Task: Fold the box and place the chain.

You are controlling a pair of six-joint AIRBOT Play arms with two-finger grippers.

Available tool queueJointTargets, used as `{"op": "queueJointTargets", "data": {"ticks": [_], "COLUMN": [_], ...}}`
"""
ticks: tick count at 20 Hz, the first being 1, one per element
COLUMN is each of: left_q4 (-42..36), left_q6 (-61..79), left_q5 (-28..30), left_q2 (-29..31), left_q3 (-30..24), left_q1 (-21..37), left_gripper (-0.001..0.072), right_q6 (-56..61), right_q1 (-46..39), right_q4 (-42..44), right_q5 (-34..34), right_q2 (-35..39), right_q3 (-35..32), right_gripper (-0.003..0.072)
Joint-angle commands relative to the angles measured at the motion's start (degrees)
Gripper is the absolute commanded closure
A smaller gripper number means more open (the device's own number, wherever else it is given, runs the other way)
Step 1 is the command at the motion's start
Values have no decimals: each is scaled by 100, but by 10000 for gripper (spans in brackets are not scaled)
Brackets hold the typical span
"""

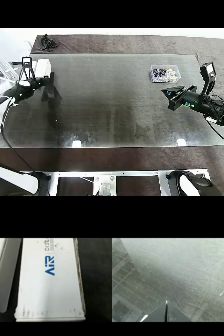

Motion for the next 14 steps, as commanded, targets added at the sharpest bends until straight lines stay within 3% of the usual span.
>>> {"op": "queueJointTargets", "data": {"ticks": [1, 3, 5, 7, 9, 14], "left_q4": [74, 214, 299, 376, 516, 994], "left_q6": [22, 223, 551, 804, 833, 2], "left_q5": [199, 170, 125, 13, -461, -2702], "left_q2": [-79, -79, -76, -15, 232, 1593], "left_q3": [-4, -4, -4, -2, -9, -11], "left_q1": [9, 9, 9, 35, 101, 568], "left_gripper": [686, -11, -11, -11, -11, -9], "right_q6": [2, 2, 0, 2, 2, 2], "right_q1": [-2, -2, -2, -4, -4, -4], "right_q4": [63, 114, 166, 166, 170, 326], "right_q5": [2, 0, 2, 2, 2, -61], "right_q2": [0, 0, 0, 2, 7, 26], "right_q3": [-2, -2, -2, 0, 0, 33], "right_gripper": [679, 665, 438, 317, 226, 215]}}
